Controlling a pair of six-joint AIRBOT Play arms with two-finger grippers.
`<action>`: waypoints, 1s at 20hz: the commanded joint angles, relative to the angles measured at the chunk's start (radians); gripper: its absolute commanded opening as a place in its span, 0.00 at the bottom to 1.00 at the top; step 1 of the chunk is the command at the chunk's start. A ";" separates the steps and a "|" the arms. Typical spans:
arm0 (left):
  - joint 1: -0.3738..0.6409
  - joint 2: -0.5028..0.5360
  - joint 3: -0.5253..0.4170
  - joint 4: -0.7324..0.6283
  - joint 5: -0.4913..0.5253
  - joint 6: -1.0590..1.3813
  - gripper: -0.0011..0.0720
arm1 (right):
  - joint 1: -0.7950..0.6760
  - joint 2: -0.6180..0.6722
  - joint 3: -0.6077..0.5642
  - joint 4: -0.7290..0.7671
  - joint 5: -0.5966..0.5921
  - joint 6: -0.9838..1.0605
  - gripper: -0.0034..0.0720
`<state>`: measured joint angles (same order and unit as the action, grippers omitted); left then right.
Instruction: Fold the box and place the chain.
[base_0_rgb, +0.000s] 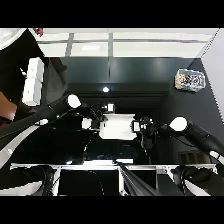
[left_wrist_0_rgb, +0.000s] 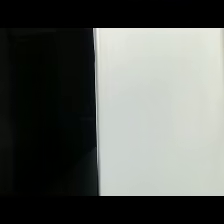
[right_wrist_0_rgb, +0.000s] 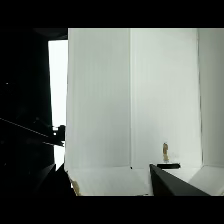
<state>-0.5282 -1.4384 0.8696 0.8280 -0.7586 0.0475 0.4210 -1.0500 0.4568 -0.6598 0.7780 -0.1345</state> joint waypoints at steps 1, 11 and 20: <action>-0.001 0.000 0.000 0.000 0.006 0.001 0.05 | 0.006 -0.030 -0.003 0.054 -0.021 -0.008 0.98; -0.001 0.000 0.000 0.000 0.006 0.001 0.05 | -0.026 0.000 0.040 0.050 -0.068 -0.019 0.98; -0.001 0.000 0.000 0.000 -0.002 0.001 0.05 | -0.119 0.000 0.077 0.079 -0.023 -0.061 0.98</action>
<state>-0.5289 -1.4387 0.8696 0.8280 -0.7574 0.0463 0.3180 -1.0504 0.5270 -0.5995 0.7486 -0.1654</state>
